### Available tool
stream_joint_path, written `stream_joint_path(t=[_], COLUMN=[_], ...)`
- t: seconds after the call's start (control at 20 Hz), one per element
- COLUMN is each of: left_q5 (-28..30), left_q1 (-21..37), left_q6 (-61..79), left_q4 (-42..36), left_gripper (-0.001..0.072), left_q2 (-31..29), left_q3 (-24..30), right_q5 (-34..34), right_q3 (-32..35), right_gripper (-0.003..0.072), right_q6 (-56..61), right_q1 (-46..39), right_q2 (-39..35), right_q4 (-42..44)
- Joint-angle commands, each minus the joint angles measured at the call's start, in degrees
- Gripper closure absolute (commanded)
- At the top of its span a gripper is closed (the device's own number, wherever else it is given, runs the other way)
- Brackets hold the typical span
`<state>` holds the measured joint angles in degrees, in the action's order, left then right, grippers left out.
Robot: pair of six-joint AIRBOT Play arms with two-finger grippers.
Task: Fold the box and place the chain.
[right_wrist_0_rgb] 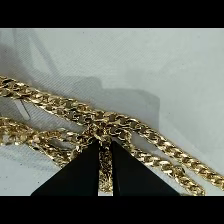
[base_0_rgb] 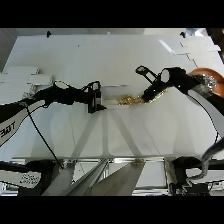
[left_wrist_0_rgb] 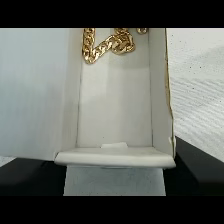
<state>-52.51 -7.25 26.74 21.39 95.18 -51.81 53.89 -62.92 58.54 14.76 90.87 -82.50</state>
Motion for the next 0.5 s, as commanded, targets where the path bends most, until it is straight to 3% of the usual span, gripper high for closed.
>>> stream_joint_path(t=[0.0, 0.25, 0.45], left_q5=[0.02, 0.02, 0.02], left_q1=[0.02, 0.02, 0.02], left_q6=[0.0, 0.0, 0.0], left_q4=[0.02, 0.02, 0.02], left_gripper=[0.0449, 0.0449, 0.0449], left_q2=[0.0, 0.0, 0.0], left_q3=[0.0, 0.0, 0.0], right_q5=[2.36, 2.69, 3.58], right_q3=[0.07, 0.07, 0.07], right_gripper=[0.0677, 0.0677, 0.0677], right_q6=[1.01, 1.64, 0.37], right_q1=[0.17, 0.17, 0.31], right_q2=[-0.07, -7.72, -14.32], right_q4=[-1.31, -0.66, 5.64])
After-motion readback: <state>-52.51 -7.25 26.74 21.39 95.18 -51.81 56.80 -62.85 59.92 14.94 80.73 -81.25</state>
